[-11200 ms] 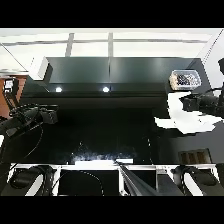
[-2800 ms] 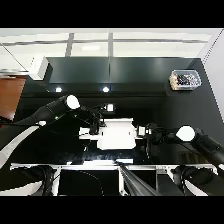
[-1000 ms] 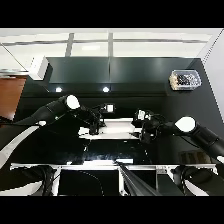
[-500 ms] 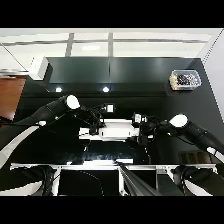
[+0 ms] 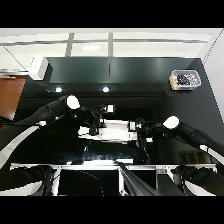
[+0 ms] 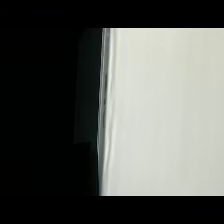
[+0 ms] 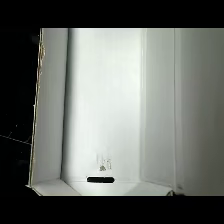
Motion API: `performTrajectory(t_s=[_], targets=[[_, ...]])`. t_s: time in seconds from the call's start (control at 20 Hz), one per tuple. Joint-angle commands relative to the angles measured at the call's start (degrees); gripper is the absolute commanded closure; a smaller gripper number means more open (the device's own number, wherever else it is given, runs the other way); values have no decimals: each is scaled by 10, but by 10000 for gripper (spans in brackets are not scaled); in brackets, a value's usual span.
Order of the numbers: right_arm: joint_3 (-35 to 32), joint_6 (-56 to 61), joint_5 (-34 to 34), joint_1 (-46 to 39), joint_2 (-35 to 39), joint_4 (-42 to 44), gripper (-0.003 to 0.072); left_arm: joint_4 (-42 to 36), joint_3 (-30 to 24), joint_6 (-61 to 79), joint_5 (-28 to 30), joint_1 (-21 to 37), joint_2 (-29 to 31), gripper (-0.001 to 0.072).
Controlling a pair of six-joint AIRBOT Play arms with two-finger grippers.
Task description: Fold the box and place the chain.
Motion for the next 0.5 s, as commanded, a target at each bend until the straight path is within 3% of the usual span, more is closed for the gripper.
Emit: performTrajectory(t_s=[0.0,0.45], targets=[[0,-2,-8,2,-3,-4,-7,0,0,0,2,0,0,681],[0,11,-33,2,-4,-2,-6,0,0,0,2,0,0,681]])
